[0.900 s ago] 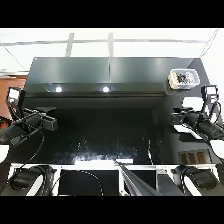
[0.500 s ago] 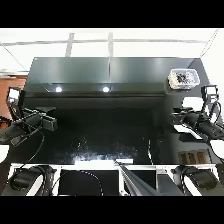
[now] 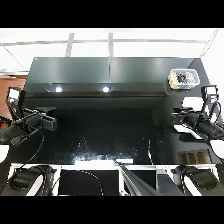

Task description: Fold the box and place the chain.

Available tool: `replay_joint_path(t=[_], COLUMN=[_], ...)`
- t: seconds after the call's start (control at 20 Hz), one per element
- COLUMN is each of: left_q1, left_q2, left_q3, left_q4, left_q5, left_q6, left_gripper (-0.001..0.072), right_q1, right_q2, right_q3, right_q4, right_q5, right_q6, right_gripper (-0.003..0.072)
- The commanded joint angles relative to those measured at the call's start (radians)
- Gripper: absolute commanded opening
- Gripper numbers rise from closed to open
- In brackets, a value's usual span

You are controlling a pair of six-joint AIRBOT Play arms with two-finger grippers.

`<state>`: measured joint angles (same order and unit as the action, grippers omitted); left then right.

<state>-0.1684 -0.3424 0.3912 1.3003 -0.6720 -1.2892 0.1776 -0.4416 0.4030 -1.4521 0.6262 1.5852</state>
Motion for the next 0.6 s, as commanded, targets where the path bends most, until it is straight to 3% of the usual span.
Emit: replay_joint_path(t=[0.0, 0.2, 0.25, 0.3, 0.35, 0.4, 0.55], left_q1=[0.0, -0.001, -0.001, -0.002, -0.002, -0.002, -0.006], left_q2=[0.0, 0.0, -0.003, -0.012, -0.026, -0.047, -0.108], left_q3=[0.0, 0.0, 0.0, -0.001, -0.001, 0.0, 0.0], left_q4=[-0.004, -0.018, -0.046, -0.072, -0.082, -0.088, -0.158], left_q5=[0.001, 0.117, 0.154, 0.198, 0.232, 0.253, 0.231], left_q6=[0.0, 0.0, 0.0, 0.0, 0.0, -0.003, -0.004], left_gripper=[0.0031, 0.0031, 0.0031, 0.0058, 0.0324, 0.0706, 0.0709], right_q1=[0.001, 0.001, 0.001, 0.001, 0.001, -0.005, -0.135], right_q2=[0.0, -0.001, -0.002, -0.002, -0.007, -0.018, -0.122], right_q3=[0.0, 0.0, 0.0, 0.0, 0.0, 0.002, 0.094], right_q4=[0.004, 0.003, 0.008, 0.024, 0.027, 0.019, -0.088], right_q5=[-0.003, -0.08, -0.12, -0.135, -0.149, -0.15, -0.147], right_q6=[0.0, 0.001, 0.003, 0.006, 0.006, 0.005, 0.163], right_gripper=[0.0018, 0.002, 0.0145, 0.0653, 0.072, 0.072, 0.0718])
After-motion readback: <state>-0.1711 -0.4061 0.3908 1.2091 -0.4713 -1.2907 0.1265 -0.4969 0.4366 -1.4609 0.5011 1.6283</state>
